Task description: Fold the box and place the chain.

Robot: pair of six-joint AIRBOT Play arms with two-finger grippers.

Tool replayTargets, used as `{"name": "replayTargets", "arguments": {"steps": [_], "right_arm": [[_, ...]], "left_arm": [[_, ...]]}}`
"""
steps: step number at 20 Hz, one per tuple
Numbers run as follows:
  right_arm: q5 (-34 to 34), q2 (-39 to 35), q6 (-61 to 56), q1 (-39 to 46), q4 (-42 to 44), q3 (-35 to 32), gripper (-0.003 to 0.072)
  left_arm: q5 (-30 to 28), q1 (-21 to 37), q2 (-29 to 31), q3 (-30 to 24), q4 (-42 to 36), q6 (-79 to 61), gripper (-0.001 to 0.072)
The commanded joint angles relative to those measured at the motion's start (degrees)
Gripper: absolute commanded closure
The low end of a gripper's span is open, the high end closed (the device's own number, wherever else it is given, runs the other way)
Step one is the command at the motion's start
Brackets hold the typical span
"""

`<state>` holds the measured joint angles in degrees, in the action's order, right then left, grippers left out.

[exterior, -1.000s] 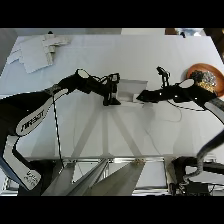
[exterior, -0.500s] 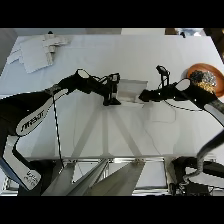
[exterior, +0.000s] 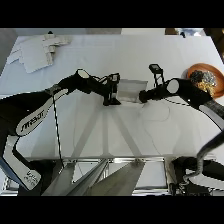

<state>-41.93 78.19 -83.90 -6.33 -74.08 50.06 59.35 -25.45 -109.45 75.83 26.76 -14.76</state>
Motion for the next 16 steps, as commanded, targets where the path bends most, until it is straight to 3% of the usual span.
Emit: {"name": "replayTargets", "arguments": {"steps": [1,4,8,16], "right_arm": [[-3.1,0.0,-12.8,-2.9,-11.5,1.4,0.0188],[-5.6,0.0,-19.4,-4.8,-15.5,2.6,0.0202],[-8.6,0.0,-29.9,-8.4,-23.6,3.2,0.0299],[-5.4,0.3,-45.5,-10.8,-23.6,3.2,0.0284]], "left_arm": [[0.0,0.0,0.0,0.0,0.0,0.0,0.0315],[0.0,0.0,0.0,0.0,0.0,0.0,0.0315],[0.0,0.0,0.0,0.0,0.0,0.0,0.0315],[0.0,0.0,0.0,0.0,0.0,0.0,0.0315]]}}
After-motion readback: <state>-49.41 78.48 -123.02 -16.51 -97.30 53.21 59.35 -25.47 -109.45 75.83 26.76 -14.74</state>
